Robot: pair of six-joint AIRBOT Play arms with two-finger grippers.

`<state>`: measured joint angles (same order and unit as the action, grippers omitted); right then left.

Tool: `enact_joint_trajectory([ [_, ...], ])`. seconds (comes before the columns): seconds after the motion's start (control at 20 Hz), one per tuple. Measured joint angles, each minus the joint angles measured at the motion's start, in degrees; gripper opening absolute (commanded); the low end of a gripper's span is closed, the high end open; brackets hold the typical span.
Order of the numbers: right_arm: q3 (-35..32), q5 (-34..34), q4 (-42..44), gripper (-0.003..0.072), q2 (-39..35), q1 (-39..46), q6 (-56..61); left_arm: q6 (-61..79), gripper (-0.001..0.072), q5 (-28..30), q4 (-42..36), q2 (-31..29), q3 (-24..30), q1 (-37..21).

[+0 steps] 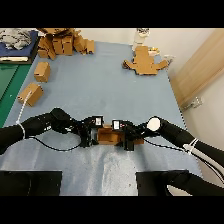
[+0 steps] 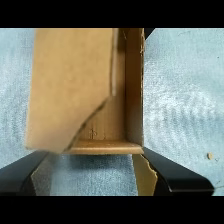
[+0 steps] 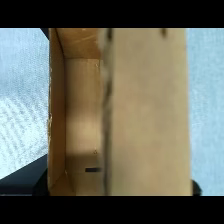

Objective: Fold the box.

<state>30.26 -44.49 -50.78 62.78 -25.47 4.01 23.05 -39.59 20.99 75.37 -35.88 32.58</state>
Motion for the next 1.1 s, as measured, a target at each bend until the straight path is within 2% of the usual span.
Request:
enact_joint_trajectory([
  [0.75,0.04,-0.04,0.59,0.0578,2.01,0.07,-0.02,-0.11,0.0698,-0.26,-0.09,0.00,-0.02,0.00],
  [1.1,0.04,-0.04,0.63,0.0578,2.10,0.07,-0.11,-0.04,0.0698,-2.89,-0.24,0.00,-0.31,0.46],
])
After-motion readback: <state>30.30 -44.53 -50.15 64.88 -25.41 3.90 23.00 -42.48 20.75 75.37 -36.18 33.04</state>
